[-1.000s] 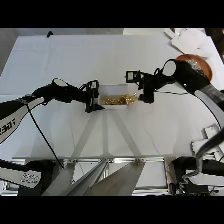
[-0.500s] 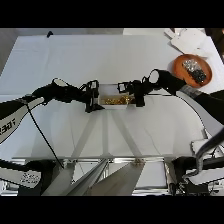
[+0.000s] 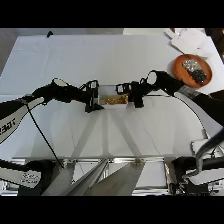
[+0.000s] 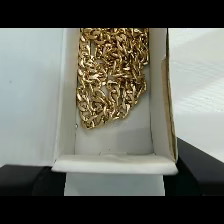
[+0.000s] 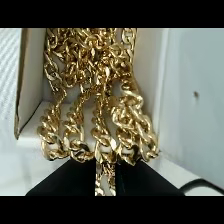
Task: Fold the box and place the chain.
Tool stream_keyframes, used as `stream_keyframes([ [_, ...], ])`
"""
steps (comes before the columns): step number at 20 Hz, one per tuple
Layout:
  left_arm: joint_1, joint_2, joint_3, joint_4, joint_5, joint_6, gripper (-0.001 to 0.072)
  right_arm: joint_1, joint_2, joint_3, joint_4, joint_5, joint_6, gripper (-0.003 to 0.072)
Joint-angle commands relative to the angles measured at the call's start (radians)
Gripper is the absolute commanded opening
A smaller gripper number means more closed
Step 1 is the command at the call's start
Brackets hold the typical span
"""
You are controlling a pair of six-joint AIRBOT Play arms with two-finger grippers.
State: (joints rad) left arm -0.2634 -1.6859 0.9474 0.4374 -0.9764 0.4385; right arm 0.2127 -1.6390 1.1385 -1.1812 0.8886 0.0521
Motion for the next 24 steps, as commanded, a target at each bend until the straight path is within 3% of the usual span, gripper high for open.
stream_keyframes([
  [1, 0.0, 0.0, 0.0, 0.001, 0.0, 0.0, 0.0214, -0.001, 0.061, 0.002, -0.051, 0.014, 0.14, 0.001],
  [6, 0.0, 0.0, 0.0, 0.001, 0.0, 0.0, 0.0214, 0.024, 0.203, 0.002, -0.048, 0.01, 0.307, 0.001],
  [10, 0.0, 0.0, 0.0, 0.001, 0.0, 0.0, 0.0214, 0.094, 0.288, 0.002, -0.043, 0.007, 0.319, 0.001],
  [18, 0.0, 0.0, 0.0, 0.001, 0.0, 0.0, 0.0214, 0.227, 0.217, 0.002, -0.03, -0.067, 0.319, 0.0017],
  [19, 0.0, 0.0, 0.0, 0.001, 0.0, 0.0, 0.0214, 0.23, 0.21, 0.002, -0.012, -0.066, 0.319, 0.0092],
  [20, 0.0, 0.0, 0.0, 0.001, 0.0, 0.0, 0.0214, 0.233, 0.209, 0.002, 0.014, -0.066, 0.319, 0.0256],
  [21, 0.0, 0.0, 0.0, 0.001, 0.0, 0.0, 0.0214, 0.234, 0.211, 0.002, 0.038, -0.065, 0.319, 0.0354],
  [24, 0.0, 0.0, 0.0, 0.001, 0.0, 0.0, 0.0214, 0.235, 0.233, 0.003, 0.053, -0.05, 0.398, 0.0353],
])
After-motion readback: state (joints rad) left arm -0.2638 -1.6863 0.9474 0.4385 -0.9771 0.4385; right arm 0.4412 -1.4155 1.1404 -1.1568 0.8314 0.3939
